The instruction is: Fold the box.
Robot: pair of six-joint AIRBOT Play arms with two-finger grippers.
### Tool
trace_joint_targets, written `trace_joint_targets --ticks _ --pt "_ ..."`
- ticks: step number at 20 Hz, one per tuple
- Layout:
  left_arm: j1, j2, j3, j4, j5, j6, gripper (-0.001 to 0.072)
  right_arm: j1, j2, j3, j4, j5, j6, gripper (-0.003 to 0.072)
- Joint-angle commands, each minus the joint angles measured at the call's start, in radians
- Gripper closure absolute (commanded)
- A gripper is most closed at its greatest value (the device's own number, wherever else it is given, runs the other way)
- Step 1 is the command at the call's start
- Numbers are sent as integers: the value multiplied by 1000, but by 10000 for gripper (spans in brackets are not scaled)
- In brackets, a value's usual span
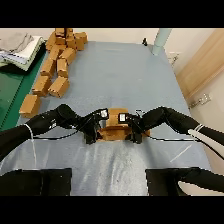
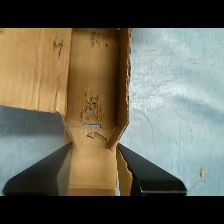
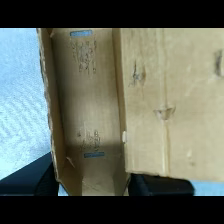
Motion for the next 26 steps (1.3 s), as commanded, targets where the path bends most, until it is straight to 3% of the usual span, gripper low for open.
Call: trace_joint_targets --ticks 1,3,4,5,11,19,20,21,22,26 --pt "-13 -14 1 -47 44 31 309 0 -1 0 0 0 0 175" --pt "-17 -14 1 -59 48 30 311 0 -1 0 0 0 0 175" --pt "-17 -17 1 -73 48 31 347 0 -1 0 0 0 0 176" --pt "-16 -22 1 -79 48 40 490 0 -1 0 0 0 0 175" --pt "-40 -43 3 -213 64 130 486 0 -1 0 0 0 0 176" --pt "-48 -49 3 -219 96 133 455 0 -1 0 0 0 0 175" --pt "-47 -54 3 -219 87 133 428 0 -1 0 0 0 0 175" --pt "-48 -59 3 -219 78 133 165 0 -1 0 0 0 0 176" --pt "-48 -64 3 -219 72 130 24 0 -1 0 0 0 0 176" --pt "-48 -72 3 -219 68 130 27 0 -1 0 0 0 0 176"
